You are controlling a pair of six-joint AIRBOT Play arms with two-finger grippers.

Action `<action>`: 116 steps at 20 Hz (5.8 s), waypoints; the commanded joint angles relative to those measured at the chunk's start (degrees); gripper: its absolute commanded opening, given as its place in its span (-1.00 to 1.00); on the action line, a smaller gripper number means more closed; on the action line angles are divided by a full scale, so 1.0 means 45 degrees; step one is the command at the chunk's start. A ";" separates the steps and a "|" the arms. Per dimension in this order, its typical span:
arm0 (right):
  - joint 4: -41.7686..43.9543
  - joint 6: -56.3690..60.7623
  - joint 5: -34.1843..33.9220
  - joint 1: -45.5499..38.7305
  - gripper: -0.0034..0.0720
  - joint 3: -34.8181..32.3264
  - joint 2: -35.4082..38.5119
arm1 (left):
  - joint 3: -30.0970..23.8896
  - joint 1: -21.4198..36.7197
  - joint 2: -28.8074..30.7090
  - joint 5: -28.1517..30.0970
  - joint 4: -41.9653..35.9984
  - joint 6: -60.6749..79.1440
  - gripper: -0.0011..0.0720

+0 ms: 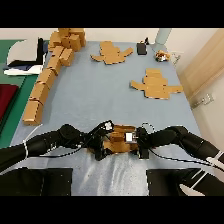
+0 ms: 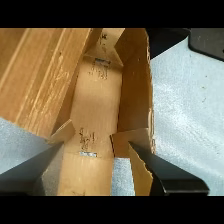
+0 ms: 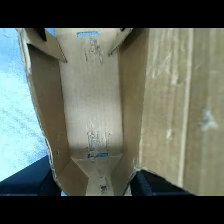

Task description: Fold the box.

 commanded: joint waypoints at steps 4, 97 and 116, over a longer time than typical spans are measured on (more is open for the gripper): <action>0.0019 0.0000 -0.0005 0.0015 0.45 0.0010 0.0000 | 0.0010 0.0019 0.0204 -0.0005 0.0233 0.0005 -0.70; 0.0019 0.0000 -0.0005 0.0015 0.45 0.0015 0.0000 | 0.0442 0.1719 0.1710 -0.2652 0.3050 -1.5368 0.21; 0.0019 0.0000 -0.0005 0.0015 0.45 0.0015 0.0000 | 0.4906 -0.2832 -0.1598 -0.2905 1.3119 -2.7112 0.22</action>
